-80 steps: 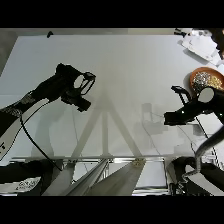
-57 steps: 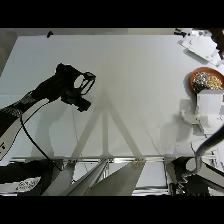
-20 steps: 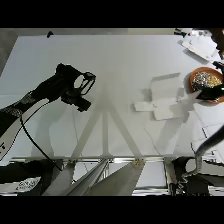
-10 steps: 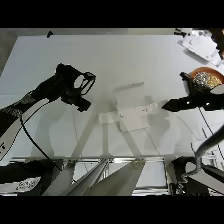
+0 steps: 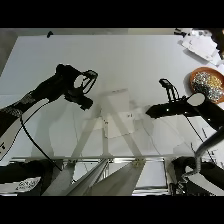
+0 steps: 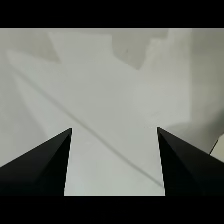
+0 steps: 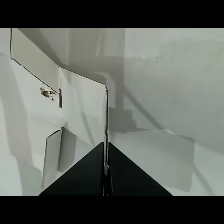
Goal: Fold the box and place the chain.
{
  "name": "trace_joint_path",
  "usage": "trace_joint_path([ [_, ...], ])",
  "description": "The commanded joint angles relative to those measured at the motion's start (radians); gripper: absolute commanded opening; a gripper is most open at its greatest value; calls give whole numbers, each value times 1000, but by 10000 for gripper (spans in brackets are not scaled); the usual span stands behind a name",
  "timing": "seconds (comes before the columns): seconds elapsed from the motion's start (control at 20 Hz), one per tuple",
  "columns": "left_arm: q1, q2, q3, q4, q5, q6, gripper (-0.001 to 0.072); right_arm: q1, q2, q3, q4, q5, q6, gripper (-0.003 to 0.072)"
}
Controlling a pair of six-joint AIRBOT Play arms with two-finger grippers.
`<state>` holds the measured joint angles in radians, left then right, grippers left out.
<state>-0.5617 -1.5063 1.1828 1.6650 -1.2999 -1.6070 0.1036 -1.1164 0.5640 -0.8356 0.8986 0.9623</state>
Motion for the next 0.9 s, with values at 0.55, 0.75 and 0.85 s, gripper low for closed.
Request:
trace_joint_path([
  [0.55,229,76,-24,-769,30,658,460,53,4,-5,2,-47,29,13],
  [0.75,386,76,-179,-995,-32,860,536,53,4,-5,2,-47,29,13],
  [0.85,441,76,-298,-1079,5,986,583,53,4,-5,2,-47,29,13],
])
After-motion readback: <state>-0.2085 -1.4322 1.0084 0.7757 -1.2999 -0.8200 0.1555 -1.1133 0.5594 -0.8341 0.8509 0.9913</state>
